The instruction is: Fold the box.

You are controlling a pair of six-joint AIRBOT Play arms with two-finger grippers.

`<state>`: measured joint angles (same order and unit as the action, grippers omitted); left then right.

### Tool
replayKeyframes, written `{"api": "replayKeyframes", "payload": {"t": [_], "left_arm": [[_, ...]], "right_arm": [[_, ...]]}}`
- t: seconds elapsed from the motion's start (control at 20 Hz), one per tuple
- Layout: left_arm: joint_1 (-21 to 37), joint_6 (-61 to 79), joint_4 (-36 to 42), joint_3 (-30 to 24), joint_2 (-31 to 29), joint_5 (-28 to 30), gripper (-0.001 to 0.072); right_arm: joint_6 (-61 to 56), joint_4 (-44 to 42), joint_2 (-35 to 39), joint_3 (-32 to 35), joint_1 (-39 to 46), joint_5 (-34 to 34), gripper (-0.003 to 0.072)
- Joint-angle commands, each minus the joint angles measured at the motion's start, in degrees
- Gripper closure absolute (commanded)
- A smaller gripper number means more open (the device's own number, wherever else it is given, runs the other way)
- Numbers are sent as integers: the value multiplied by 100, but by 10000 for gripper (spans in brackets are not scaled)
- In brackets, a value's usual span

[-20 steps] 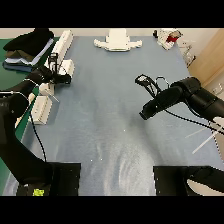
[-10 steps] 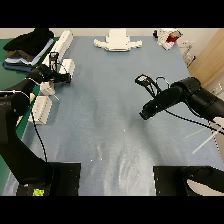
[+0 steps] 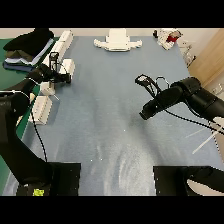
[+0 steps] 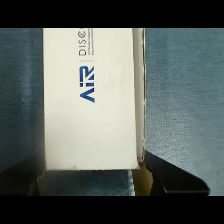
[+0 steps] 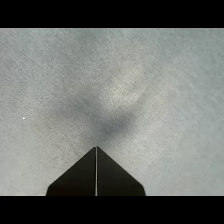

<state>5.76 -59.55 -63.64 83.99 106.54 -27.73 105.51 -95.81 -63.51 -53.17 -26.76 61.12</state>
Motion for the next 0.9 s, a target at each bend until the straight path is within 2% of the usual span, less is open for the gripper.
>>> {"api": "replayKeyframes", "payload": {"t": [0.0,0.6,0.85], "left_arm": [[11,-9,-9,7,-52,4,14],[190,-7,-24,7,-662,-678,13],[184,-7,-28,7,-1150,-1414,13]], "right_arm": [[-2,0,-4,-7,2,-2,681],[-2,-2,-4,-7,2,-2,681],[-2,-2,-4,-7,2,-2,681]]}}
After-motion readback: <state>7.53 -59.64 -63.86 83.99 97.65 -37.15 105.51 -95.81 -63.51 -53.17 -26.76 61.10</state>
